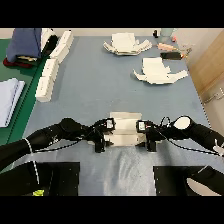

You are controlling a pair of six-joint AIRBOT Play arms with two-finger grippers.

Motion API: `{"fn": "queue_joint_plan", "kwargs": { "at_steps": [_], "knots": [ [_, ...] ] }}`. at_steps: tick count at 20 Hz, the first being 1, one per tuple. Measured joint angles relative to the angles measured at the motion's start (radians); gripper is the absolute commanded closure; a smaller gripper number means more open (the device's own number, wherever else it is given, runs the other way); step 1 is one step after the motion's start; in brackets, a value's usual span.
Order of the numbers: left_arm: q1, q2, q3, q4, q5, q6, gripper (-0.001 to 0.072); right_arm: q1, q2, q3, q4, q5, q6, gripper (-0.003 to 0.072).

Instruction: Fold the box.

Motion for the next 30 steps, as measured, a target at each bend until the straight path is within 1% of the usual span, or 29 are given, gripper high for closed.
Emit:
{"fn": "queue_joint_plan", "kwargs": {
  "at_steps": [7,8,9,10,11,14,15,17,19,22,26,28,30],
  "knots": [
    [-0.003,-0.002,0.0,-0.013,0.0,-0.004,0.0011,0.0,0.0,0.0,0.0,-0.001,0.0,0.0104],
    [-0.003,-0.002,0.0,-0.013,0.0,-0.005,0.0035,0.0,0.0,0.0,0.0,0.0,0.0,0.0103],
    [-0.003,-0.001,0.0,-0.012,0.0,-0.005,0.0278,0.0,0.0,0.0,0.0,-0.001,0.0,0.0104],
    [-0.003,0.002,0.0,-0.012,0.003,-0.008,0.0542,-0.001,0.0,0.0,0.001,0.0,0.001,0.0104],
    [-0.003,0.007,0.0,-0.011,0.002,-0.008,0.0696,0.0,0.0,0.0,0.002,0.0,0.001,0.0104],
    [-0.003,0.052,0.0,0.041,0.007,-0.043,0.0694,0.0,0.0,0.0,0.002,0.0,0.001,0.0104],
    [-0.003,0.075,0.0,0.082,0.008,-0.093,0.0694,0.0,0.0,0.0,0.003,0.0,0.001,0.0104],
    [-0.003,0.138,0.0,0.22,-0.001,-0.262,0.0694,0.0,0.0,0.0,0.002,0.0,0.001,0.0104],
    [-0.003,0.217,0.002,0.415,-0.056,-0.494,0.0694,0.0,0.0,0.0,0.002,0.0,0.001,0.0104],
    [-0.003,0.368,0.013,0.695,-0.189,-0.895,0.0694,0.0,0.0,0.0,0.002,0.0,0.001,0.0104],
    [-0.003,0.572,0.031,0.929,-0.322,-1.403,0.0694,0.0,0.0,0.0,0.001,0.0,0.001,0.0104],
    [-0.001,0.624,0.033,1.032,-0.391,-1.685,0.0694,0.0,0.0,0.0,0.001,0.0,0.001,0.0104],
    [-0.001,0.639,0.02,1.102,-0.458,-1.926,0.0694,0.0,0.0,0.0,0.001,0.0,0.001,0.0104]
  ]
}}
